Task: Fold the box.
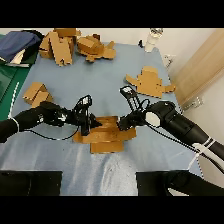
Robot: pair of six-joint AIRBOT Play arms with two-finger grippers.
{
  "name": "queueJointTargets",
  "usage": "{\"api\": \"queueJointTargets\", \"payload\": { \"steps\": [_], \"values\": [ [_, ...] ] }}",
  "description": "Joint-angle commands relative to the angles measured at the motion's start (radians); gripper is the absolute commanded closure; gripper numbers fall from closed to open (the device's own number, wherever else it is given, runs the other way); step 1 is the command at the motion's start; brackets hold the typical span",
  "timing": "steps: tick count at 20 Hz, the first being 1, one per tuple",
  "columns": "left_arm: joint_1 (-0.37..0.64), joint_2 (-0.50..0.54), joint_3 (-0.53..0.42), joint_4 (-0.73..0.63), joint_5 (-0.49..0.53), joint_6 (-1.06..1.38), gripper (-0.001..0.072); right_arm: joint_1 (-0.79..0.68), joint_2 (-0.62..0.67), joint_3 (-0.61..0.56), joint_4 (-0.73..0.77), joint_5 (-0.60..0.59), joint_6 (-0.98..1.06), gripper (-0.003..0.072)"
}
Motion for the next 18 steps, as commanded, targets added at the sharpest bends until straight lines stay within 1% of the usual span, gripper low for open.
{"api": "queueJointTargets", "payload": {
  "steps": [1,4,5,9,11,14,16,18],
  "values": [
    [0.001,0.0,0.01,-0.048,-0.028,0.078,0.0698,0.001,0.0,0.0,-0.035,-0.013,0.056,0.0342],
    [0.001,0.0,0.009,-0.048,-0.103,0.03,0.0698,0.001,0.0,0.0,-0.05,-0.013,0.083,0.0342],
    [0.001,0.0,0.008,-0.045,-0.105,0.029,0.0698,0.001,0.0,0.0,-0.062,-0.013,0.096,0.0342],
    [0.001,-0.001,-0.022,-0.014,-0.071,0.03,0.0698,0.004,0.011,0.0,-0.084,-0.028,0.095,0.0344],
    [0.001,-0.002,-0.041,-0.014,-0.063,0.049,0.0698,0.004,0.025,0.0,-0.084,-0.058,0.095,0.0345],
    [0.001,-0.002,-0.046,-0.012,-0.04,0.049,0.0697,0.004,0.027,0.0,-0.083,-0.1,0.095,0.0345],
    [0.001,-0.002,-0.046,-0.012,-0.034,0.049,0.0697,0.015,0.027,0.0,-0.089,-0.095,0.088,0.0345],
    [0.001,-0.002,-0.046,-0.012,-0.034,0.048,0.0698,0.043,0.038,-0.001,-0.109,-0.058,0.066,0.0345]
  ]
}}
